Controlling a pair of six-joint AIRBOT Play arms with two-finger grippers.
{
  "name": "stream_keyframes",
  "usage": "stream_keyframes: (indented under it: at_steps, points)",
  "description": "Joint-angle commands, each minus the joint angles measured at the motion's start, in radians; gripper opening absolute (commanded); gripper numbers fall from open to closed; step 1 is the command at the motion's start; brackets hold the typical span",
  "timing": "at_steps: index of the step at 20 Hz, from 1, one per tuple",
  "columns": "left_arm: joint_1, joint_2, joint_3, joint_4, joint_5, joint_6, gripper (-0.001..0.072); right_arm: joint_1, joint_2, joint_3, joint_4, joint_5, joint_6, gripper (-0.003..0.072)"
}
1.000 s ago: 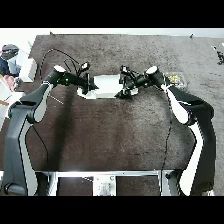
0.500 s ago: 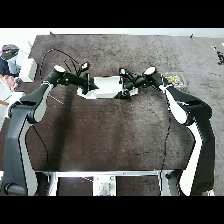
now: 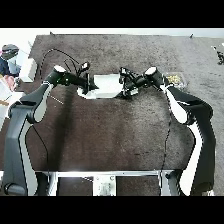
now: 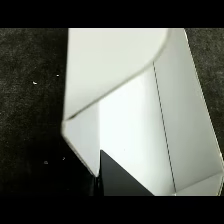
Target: Fold the box and place the chain.
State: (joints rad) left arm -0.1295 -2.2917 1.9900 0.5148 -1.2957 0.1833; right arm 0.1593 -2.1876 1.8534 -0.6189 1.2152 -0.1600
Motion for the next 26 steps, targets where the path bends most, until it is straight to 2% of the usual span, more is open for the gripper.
stream_keyframes:
  at_steps: [1,4,17,21,23,26]
  points:
    - [0.0,0.0,0.0,0.0,-0.002,0.001,0.0011,-0.002,-0.001,0.001,-0.01,0.012,0.023,0.0662]
    - [0.0,0.0,0.0,0.0,-0.001,0.001,0.0011,0.002,-0.001,0.001,-0.009,0.008,0.003,0.0631]
    - [0.0,0.0,0.0,0.0,-0.002,0.001,0.0011,0.012,-0.001,0.001,-0.003,-0.011,-0.005,0.0631]
    - [0.0,0.0,0.0,0.0,-0.001,0.001,0.0011,0.012,-0.001,0.001,-0.022,-0.026,-0.004,0.0588]
    - [0.0,0.0,0.0,0.0,-0.002,0.001,0.0011,0.012,-0.001,0.001,-0.035,-0.027,-0.004,0.0529]
    - [0.0,0.0,0.0,0.0,-0.002,0.001,0.0011,0.012,-0.001,0.001,-0.035,-0.031,-0.004,0.0528]
